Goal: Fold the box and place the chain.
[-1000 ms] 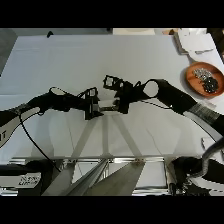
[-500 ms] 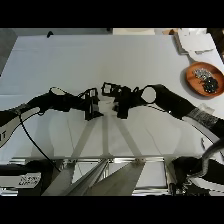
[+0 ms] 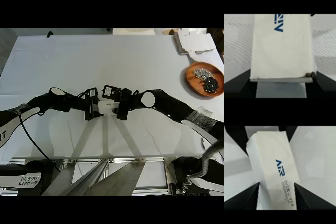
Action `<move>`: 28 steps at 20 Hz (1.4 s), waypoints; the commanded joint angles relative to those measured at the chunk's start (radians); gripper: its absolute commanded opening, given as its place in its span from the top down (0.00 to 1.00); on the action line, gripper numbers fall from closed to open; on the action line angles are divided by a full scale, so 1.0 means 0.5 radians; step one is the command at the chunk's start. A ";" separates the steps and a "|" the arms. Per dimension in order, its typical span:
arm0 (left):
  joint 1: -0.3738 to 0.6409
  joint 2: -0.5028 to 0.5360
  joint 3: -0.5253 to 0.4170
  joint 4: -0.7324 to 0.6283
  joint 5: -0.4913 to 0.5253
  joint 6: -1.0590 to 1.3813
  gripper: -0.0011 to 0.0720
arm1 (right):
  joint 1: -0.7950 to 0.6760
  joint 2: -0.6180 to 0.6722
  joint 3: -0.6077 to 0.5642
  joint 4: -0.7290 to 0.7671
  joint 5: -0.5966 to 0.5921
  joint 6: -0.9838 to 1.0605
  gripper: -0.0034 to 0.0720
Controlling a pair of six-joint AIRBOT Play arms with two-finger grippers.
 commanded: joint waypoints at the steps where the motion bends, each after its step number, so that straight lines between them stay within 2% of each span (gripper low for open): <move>1: -0.001 0.001 -0.001 0.005 -0.006 0.002 0.55 | 0.002 0.037 -0.003 -0.002 -0.098 0.001 0.32; 3: -0.001 0.001 -0.001 0.005 -0.006 0.002 0.55 | 0.002 0.065 -0.003 -0.002 -0.098 0.006 0.32; 6: -0.001 0.001 -0.001 0.005 -0.007 0.002 0.55 | 0.007 0.073 -0.003 -0.002 -0.092 0.006 0.47; 22: -0.001 0.001 -0.001 0.005 -0.007 0.002 0.55 | 0.093 -0.004 -0.111 -0.023 -0.275 0.114 0.47; 23: -0.001 0.001 -0.001 0.005 -0.007 0.002 0.55 | 0.093 -0.004 -0.111 -0.020 -0.261 0.114 0.38; 24: -0.001 0.001 -0.001 0.005 -0.006 0.002 0.55 | 0.094 -0.004 -0.111 -0.018 -0.246 0.114 0.19; 25: -0.001 0.001 -0.001 0.005 -0.006 0.002 0.55 | 0.101 -0.003 -0.111 -0.024 -0.237 0.114 0.13; 28: -0.001 0.001 -0.001 0.005 -0.006 0.002 0.55 | 0.130 0.005 -0.110 -0.024 -0.241 0.112 0.13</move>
